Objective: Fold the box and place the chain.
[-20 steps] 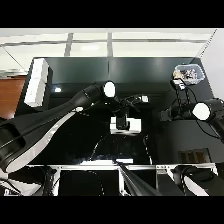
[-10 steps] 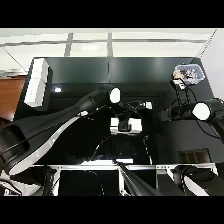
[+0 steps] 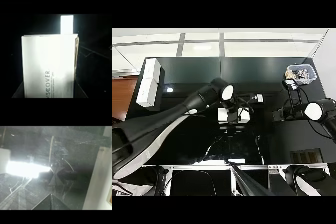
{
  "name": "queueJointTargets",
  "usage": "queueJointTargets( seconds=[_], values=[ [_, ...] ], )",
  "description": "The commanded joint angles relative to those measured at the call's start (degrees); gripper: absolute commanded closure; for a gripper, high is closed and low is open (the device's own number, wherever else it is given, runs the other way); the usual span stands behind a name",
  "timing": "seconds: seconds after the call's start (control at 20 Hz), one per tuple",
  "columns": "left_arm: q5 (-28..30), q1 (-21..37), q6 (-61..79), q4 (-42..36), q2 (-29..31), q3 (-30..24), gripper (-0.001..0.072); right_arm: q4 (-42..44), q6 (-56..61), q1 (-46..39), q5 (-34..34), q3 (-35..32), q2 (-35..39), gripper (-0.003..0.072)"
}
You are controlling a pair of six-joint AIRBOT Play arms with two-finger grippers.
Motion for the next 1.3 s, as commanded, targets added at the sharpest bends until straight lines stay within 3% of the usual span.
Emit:
queueJointTargets(
  seconds=[0.0, 0.35, 0.5, 0.7, 0.95, 1.25],
  values=[
    [-5.35, 4.33, -8.59, 2.82, 3.69, 4.17, 0.0436, 0.00, 0.00, 0.00, 0.15, 0.00, 0.02, 0.0674],
    [-14.51, 15.15, -33.00, 16.94, 15.67, 8.55, 0.0436, 0.00, 0.00, 0.00, 0.17, -0.02, 0.02, 0.0674],
    [-17.81, 21.09, -34.91, 18.58, 21.40, 8.55, 0.0436, 0.00, 0.00, 0.00, 0.17, -0.02, 0.02, 0.0674],
    [-22.84, 33.46, -35.82, 18.53, 26.64, 7.78, 0.0436, 0.02, 0.00, 0.00, 0.17, -0.02, 0.02, 0.0674],
    [-23.06, 49.53, -36.87, 16.98, 33.77, 0.92, 0.0436, 0.02, 0.00, 0.00, 0.13, -0.02, 0.00, 0.0674],
    [-19.87, 66.03, -36.52, 3.45, 38.29, -13.29, 0.0436, 1.49, -0.02, 0.00, -0.63, -0.02, 0.02, 0.0674]
  ],
)
